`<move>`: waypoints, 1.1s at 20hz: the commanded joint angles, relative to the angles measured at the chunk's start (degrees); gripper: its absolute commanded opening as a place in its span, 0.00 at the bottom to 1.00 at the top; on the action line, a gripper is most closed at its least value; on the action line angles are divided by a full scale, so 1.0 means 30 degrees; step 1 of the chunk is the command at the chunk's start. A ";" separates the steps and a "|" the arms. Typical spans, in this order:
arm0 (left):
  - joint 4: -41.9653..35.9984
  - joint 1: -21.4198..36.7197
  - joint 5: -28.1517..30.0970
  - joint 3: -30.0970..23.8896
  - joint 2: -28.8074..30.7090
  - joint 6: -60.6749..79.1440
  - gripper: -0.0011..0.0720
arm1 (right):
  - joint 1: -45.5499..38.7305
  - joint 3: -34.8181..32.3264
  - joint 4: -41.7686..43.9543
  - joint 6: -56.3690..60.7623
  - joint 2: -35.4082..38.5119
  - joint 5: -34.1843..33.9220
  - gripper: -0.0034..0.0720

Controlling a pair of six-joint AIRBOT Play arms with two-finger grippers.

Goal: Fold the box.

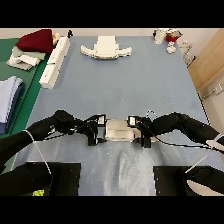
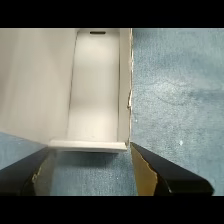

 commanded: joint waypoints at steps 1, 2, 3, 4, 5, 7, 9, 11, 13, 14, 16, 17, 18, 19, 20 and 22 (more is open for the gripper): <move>-0.0393 0.0007 -0.0219 0.0007 -0.0313 0.0503 0.98 | 0.0007 0.0022 0.0007 0.0007 0.0015 0.0000 0.76; -0.0386 -0.0007 -0.0226 0.0007 -0.0444 0.0488 0.98 | 0.0007 0.0022 0.0007 0.0007 0.0015 0.0000 0.76; -0.0364 -0.0087 -0.0211 0.0007 -0.0488 0.0415 0.98 | 0.0007 0.0022 0.0007 0.0007 0.0015 0.0000 0.76; -0.0364 -0.0226 -0.0226 0.0007 -0.0488 0.0415 0.98 | 0.0007 0.0022 0.0007 0.0007 0.0015 0.0000 0.76; -0.0357 -0.0430 -0.0204 0.0007 -0.0488 0.0350 0.98 | 0.0007 0.0022 0.0007 0.0007 0.0015 0.0007 0.76; -0.0146 -0.0874 -0.0131 0.0022 -0.0488 -0.0087 0.98 | 0.0007 0.0022 0.0007 0.0007 0.0015 0.0000 0.76; 0.0619 -0.1166 -0.0124 0.0160 -0.0554 -0.1362 0.98 | 0.0007 0.0022 0.0007 0.0007 0.0015 0.0007 0.76; 0.1158 -0.1195 0.0000 0.0204 -0.0576 -0.2208 0.98 | 0.0007 0.0022 0.0007 0.0007 0.0015 0.0000 0.76; 0.1209 -0.1180 0.0029 0.0204 -0.0576 -0.2317 0.98 | 0.0007 0.0022 0.0007 0.0007 0.0015 0.0000 0.76; 0.1217 -0.1180 0.0197 0.0204 -0.0576 -0.2463 0.98 | 0.0007 0.0022 0.0007 0.0007 0.0015 0.0000 0.76; 0.1209 -0.1188 0.1086 0.0211 -0.0576 -0.3519 0.98 | 0.0007 0.0022 0.0007 0.0007 0.0015 0.0007 0.76; 0.1217 -0.1202 0.1158 0.0211 -0.0576 -0.3679 0.98 | 0.0007 0.0022 0.0007 0.0007 0.0015 0.0000 0.76; 0.1311 -0.1326 0.1151 0.0204 -0.0583 -0.3687 0.98 | 0.0007 0.0022 0.0007 0.0007 0.0015 0.0000 0.76; 0.1377 -0.1486 0.1166 0.0204 -0.0583 -0.3694 0.98 | 0.0007 0.0022 0.0007 0.0007 0.0015 0.0000 0.76; 0.1362 -0.1676 0.1173 0.0211 -0.0583 -0.3694 0.98 | 0.0007 0.0022 0.0007 0.0007 0.0015 0.0000 0.76; 0.1545 -0.1814 0.1370 0.0357 -0.0743 -0.4167 0.98 | 0.0007 0.0022 0.0007 0.0007 0.0015 0.0007 0.76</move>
